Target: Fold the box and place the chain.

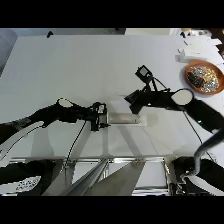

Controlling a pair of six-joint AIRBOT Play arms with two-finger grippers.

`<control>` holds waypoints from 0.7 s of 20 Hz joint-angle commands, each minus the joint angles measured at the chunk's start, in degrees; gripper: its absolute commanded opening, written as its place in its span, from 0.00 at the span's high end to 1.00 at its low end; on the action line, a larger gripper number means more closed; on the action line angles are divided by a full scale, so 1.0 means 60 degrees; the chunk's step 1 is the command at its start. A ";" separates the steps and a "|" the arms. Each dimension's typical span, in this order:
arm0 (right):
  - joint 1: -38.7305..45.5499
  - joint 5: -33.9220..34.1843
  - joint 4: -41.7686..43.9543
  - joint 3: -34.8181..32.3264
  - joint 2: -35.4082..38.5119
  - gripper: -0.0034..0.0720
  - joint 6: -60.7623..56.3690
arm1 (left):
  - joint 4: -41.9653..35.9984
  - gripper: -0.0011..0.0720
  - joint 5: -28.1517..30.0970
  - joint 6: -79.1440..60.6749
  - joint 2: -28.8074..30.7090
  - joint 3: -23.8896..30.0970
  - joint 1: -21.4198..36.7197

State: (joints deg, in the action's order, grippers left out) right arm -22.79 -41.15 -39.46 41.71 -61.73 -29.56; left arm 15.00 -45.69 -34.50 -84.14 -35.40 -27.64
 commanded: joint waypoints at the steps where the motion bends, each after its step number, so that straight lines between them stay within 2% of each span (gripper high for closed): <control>1: 0.0484 -0.2852 -0.3512 0.0561 0.0477 0.93 -0.0244 | 0.0000 0.68 0.0007 0.0004 0.0007 0.0004 0.0007; 2: 0.0484 -0.3282 -0.4601 0.0535 0.0430 0.93 -0.0244 | 0.0000 0.68 0.0007 0.0004 0.0007 0.0004 0.0007; 4: 0.0484 -0.3457 -0.5610 0.0284 0.0353 0.91 -0.0175 | 0.0000 0.68 0.0004 0.0004 0.0007 0.0004 0.0007; 5: 0.0484 -0.3286 -0.5628 0.0076 0.0346 0.71 0.0346 | 0.0000 0.68 0.0007 0.0004 0.0007 0.0004 0.0007; 6: 0.0484 -0.2991 -0.5519 -0.0204 0.0346 0.39 0.1111 | 0.0000 0.68 0.0004 0.0004 0.0007 0.0004 0.0007; 7: 0.0484 -0.2601 -0.5249 -0.0514 0.0346 0.24 0.1818 | 0.0000 0.68 0.0004 0.0004 0.0007 0.0004 0.0007; 10: 0.0484 -0.1865 -0.4269 -0.1570 0.0350 0.25 0.4382 | 0.0000 0.68 0.0007 0.0004 0.0007 0.0004 0.0007; 11: 0.0484 -0.1687 -0.4014 -0.1843 0.0350 0.29 0.5089 | 0.0000 0.68 0.0007 0.0004 0.0007 0.0004 0.0007; 12: 0.0484 -0.1373 -0.3756 -0.2065 0.0350 0.35 0.5410 | 0.0000 0.68 0.0004 0.0004 0.0007 0.0004 0.0007; 14: 0.0484 -0.0586 -0.3319 -0.2259 0.0346 0.35 0.5450 | 0.0000 0.68 0.0007 0.0004 0.0007 0.0004 0.0007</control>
State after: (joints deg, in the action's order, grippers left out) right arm -19.90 -50.28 -63.22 31.09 -59.68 -4.01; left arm 15.00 -45.67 -34.48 -84.14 -35.40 -27.64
